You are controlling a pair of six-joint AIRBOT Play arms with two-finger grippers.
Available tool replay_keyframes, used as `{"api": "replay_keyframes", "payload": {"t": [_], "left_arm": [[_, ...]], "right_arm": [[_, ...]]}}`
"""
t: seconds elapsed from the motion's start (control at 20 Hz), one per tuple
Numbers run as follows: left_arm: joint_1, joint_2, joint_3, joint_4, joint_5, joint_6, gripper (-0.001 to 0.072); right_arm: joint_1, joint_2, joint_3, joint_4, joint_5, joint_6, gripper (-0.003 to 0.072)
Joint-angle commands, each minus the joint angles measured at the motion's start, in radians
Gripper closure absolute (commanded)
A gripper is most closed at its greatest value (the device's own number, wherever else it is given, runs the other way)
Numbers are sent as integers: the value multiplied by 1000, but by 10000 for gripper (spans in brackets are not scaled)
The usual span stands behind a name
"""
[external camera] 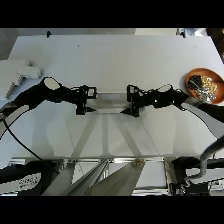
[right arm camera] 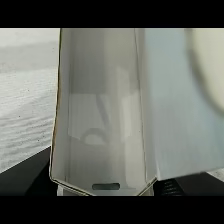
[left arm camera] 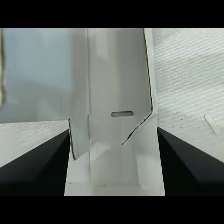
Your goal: Fold the box and place the chain.
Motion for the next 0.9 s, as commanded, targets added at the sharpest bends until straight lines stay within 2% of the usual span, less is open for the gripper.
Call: {"api": "replay_keyframes", "payload": {"t": [0.0, 0.15, 0.25, 0.35, 0.45, 0.6, 0.7, 0.8, 0.85], "left_arm": [[-13, -20, 0, 11, 35, -37, 159], [-13, -19, 0, 57, 65, -137, 160], [-13, -19, 0, 128, 65, -190, 160], [-14, -19, 0, 137, 40, -178, 162], [-19, -19, 0, 129, 16, -116, 234], [-27, -19, 0, 85, 28, -72, 257], [-31, -19, 0, 58, 31, -32, 374], [-34, -19, 0, 51, 45, -21, 400], [-35, -19, 0, 51, 58, -21, 455]], "right_arm": [[0, 1, 0, 1, -1, 2, 171], [0, 1, 0, 1, -1, 2, 171], [0, 1, 0, 1, -1, 2, 171], [0, 1, 0, 1, -1, 2, 171], [0, 1, 0, 1, -1, 2, 171], [0, 1, 0, 1, -1, 2, 171], [0, 1, 0, 1, -1, 2, 171], [0, 1, 0, 1, -1, 2, 171], [0, 1, 0, 1, -1, 2, 171]]}}
